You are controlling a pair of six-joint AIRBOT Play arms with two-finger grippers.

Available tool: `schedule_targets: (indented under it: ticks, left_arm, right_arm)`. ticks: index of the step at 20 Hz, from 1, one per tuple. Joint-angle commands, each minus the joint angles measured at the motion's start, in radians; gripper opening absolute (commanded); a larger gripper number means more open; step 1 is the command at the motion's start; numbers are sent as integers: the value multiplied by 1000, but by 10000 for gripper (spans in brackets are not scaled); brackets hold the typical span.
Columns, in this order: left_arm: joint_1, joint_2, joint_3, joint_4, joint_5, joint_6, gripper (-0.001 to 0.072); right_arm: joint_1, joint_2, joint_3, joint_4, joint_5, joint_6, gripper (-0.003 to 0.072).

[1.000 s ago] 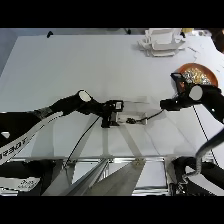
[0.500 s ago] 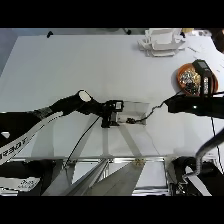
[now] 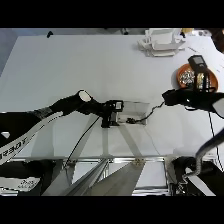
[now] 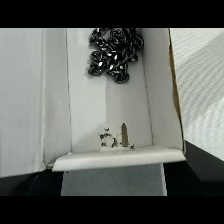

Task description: Fold the box and place the chain.

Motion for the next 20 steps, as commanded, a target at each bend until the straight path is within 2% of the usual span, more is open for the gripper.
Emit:
schedule_targets:
  ticks: [1,4,5,7,10,20]
  left_arm:
    - [1,1,0,0,0,0,133]
    - [0,1,0,0,0,0,133]
    - [0,1,0,1,0,0,133]
    - [1,1,0,0,0,0,133]
    - [1,1,0,0,0,0,133]
    - [0,1,0,0,0,0,132]
  right_arm:
    - [3,-190,1,-92,-58,30,362]
    - [3,-332,1,-127,-85,52,346]
    - [3,-368,1,-139,-98,52,304]
    - [1,-417,1,-163,-122,58,292]
    - [1,-451,1,-204,-141,147,293]
    - [1,-489,1,-204,-90,177,286]
